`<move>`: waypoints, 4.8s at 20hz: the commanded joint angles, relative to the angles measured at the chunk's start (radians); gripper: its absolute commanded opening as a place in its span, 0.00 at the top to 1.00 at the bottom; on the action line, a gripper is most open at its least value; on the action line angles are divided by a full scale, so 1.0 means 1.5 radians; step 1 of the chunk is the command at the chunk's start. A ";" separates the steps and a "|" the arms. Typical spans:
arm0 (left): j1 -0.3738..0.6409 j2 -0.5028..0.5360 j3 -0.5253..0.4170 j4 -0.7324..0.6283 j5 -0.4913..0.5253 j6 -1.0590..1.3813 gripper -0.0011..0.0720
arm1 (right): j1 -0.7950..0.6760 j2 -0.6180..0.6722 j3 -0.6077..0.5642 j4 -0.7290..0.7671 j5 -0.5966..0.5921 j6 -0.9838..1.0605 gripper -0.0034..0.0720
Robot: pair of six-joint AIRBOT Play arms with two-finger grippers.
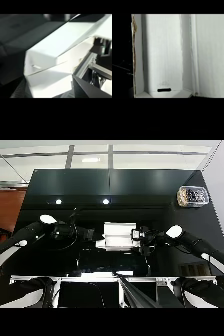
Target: Fold the box and place the chain.
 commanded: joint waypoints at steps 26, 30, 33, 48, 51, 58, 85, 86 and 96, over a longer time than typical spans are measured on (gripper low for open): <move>-0.228 0.000 0.170 0.376 0.102 -0.514 0.37 | 0.000 0.000 0.000 0.000 0.000 0.000 0.65; -0.270 -0.001 0.185 0.485 0.102 -0.646 0.37 | 0.000 0.000 0.000 0.000 0.000 0.000 0.65; -0.297 -0.001 0.185 0.563 0.102 -0.726 0.37 | 0.000 0.000 0.000 0.000 0.000 0.000 0.65; -0.420 -0.143 0.333 0.758 -0.021 -0.913 0.37 | 0.000 0.000 0.000 0.000 0.000 0.000 0.65; -0.421 -0.151 0.338 0.767 -0.031 -0.952 0.38 | 0.000 0.000 0.000 0.000 0.000 0.000 0.65; -0.420 -0.148 0.344 0.774 -0.051 -0.990 0.38 | 0.000 0.000 0.000 0.000 0.000 0.000 0.65; -0.418 -0.143 0.344 0.792 -0.043 -1.068 0.95 | 0.000 0.000 0.000 0.000 -0.012 0.028 0.27; -0.418 -0.143 0.344 0.792 -0.044 -1.067 0.95 | 0.000 0.002 0.000 -0.002 -0.018 0.050 0.08; -0.419 -0.143 0.344 0.792 -0.048 -1.061 0.95 | -0.005 0.089 0.000 -0.102 0.021 0.099 0.27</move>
